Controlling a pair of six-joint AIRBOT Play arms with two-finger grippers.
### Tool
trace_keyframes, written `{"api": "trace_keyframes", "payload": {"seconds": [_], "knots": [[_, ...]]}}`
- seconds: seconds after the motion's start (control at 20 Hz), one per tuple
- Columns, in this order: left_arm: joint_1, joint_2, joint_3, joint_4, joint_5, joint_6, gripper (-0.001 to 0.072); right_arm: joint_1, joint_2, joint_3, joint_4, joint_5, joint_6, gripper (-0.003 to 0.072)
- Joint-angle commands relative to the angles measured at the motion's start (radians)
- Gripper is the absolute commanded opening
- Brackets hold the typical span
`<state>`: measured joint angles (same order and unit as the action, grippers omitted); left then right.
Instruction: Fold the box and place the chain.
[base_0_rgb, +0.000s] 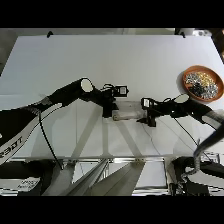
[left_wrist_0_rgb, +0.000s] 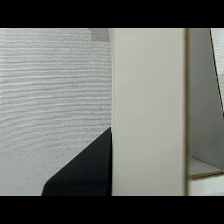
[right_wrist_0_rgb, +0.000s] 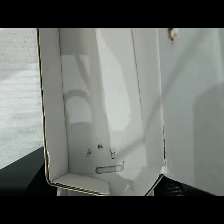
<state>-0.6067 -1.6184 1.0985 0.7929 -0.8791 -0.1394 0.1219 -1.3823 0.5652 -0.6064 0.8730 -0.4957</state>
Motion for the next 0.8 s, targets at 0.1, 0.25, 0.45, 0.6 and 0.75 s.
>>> {"api": "trace_keyframes", "payload": {"seconds": [0.1,0.25,0.45,0.6,0.75], "knots": [[0.0,0.001,0.001,0.001,0.0,0.0,0.0012,0.0,0.0,0.0,0.001,0.003,0.001,0.0407],[0.0,0.001,0.001,0.001,-0.002,0.0,0.0012,0.0,0.0,0.0,0.001,0.003,0.001,0.0407],[0.001,0.005,0.001,0.001,-0.025,-0.001,0.0306,0.0,0.0,0.0,0.001,0.003,0.001,0.0407],[0.007,0.042,0.001,0.026,-0.027,-0.026,0.046,0.0,0.0,0.0,0.001,0.003,0.001,0.0407],[0.026,0.113,0.001,0.094,-0.038,-0.055,0.0461,0.0,0.0,0.0,0.001,0.003,0.001,0.0407]]}}
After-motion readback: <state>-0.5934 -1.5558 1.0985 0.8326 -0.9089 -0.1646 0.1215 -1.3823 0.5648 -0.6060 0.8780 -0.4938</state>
